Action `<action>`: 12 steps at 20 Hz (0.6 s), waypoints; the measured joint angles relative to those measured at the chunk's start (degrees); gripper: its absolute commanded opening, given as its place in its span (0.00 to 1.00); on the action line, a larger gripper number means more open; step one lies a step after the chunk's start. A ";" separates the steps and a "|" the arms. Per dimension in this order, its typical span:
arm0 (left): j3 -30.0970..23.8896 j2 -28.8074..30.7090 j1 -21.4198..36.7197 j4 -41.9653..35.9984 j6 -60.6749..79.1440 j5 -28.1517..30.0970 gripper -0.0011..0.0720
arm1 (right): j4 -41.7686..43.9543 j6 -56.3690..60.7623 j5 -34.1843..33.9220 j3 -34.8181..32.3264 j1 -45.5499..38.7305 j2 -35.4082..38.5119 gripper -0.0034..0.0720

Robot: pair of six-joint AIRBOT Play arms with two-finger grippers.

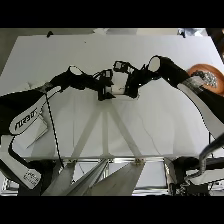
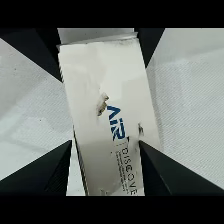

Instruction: Fold the box and place the chain.

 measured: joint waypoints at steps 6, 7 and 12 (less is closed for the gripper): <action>0.00 0.00 -0.02 0.04 0.02 0.02 0.59 | -1.14 0.85 -0.96 -0.13 -0.04 2.80 0.78; 0.00 0.00 -0.02 0.04 0.02 0.04 0.59 | -0.46 1.11 -1.31 -0.09 0.00 3.72 0.78; 0.00 0.00 -0.02 0.04 0.00 0.02 0.59 | 0.63 7.52 -2.54 -0.07 0.00 7.23 0.30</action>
